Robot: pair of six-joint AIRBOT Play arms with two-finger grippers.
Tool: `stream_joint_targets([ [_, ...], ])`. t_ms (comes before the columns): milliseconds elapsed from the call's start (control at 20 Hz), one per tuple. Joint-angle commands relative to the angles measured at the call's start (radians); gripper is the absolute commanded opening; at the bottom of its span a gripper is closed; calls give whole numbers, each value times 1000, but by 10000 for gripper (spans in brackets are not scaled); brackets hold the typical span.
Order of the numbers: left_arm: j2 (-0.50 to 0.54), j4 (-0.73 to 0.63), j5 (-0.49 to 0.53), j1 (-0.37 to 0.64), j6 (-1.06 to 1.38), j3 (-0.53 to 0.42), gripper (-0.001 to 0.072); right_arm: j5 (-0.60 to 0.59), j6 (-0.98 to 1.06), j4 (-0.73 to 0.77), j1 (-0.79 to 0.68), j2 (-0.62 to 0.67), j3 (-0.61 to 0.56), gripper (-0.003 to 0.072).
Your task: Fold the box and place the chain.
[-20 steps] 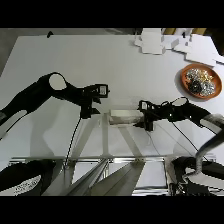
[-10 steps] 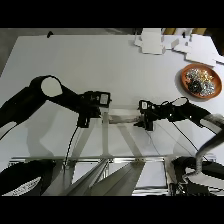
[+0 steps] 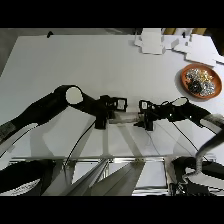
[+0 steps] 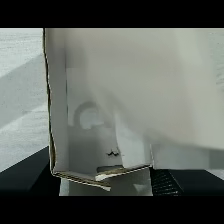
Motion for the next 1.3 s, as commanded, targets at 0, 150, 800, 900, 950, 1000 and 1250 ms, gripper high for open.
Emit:
stream_joint_targets([
  [0,-45,-126,218,39,-22,0,8,0,0,0,0,-1,0,412],
  [150,-121,-178,264,58,-23,0,9,0,0,0,0,-1,0,412],
  [800,27,125,29,95,-224,0,10,0,0,0,0,-1,0,412],
  [900,85,220,-106,94,-249,0,10,0,0,0,0,-1,0,412],
  [950,98,235,-161,93,-249,0,10,0,0,0,0,-1,0,412],
  [1000,100,231,-187,93,-248,-2,11,0,0,0,0,-1,0,412],
  [1250,71,159,-23,92,-176,-124,11,0,0,0,0,-1,0,412],
])
